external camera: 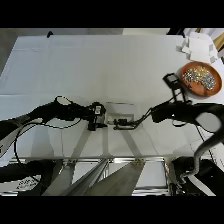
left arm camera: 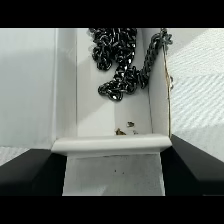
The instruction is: Fold the box and place the chain.
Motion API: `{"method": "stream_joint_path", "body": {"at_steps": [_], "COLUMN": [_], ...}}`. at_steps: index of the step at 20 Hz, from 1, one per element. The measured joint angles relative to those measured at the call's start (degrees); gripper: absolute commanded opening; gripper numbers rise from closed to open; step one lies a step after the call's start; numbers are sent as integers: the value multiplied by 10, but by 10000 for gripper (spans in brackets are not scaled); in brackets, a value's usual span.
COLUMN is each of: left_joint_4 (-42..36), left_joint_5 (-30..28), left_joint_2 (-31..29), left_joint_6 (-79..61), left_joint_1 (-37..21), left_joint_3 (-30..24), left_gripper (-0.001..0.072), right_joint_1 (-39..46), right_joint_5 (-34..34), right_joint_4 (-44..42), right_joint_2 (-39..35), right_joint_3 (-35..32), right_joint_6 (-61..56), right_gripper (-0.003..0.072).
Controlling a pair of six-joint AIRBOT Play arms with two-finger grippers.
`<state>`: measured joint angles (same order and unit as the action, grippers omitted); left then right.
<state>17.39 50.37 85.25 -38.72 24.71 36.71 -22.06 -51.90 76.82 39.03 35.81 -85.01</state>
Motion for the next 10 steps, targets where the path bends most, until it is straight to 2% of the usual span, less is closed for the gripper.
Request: {"method": "stream_joint_path", "body": {"at_steps": [4,10], "left_joint_4": [0,0], "left_joint_5": [0,0], "left_joint_2": [0,0], "left_joint_6": [0,0], "left_joint_1": [0,0], "left_joint_3": [0,0], "left_gripper": [252,252], "right_joint_1": [0,0], "right_joint_5": [-6,-10], "right_joint_4": [-71,-180], "right_joint_2": [-60,-81], "right_joint_3": [46,119], "right_joint_6": [35,83], "right_gripper": [12,12]}}
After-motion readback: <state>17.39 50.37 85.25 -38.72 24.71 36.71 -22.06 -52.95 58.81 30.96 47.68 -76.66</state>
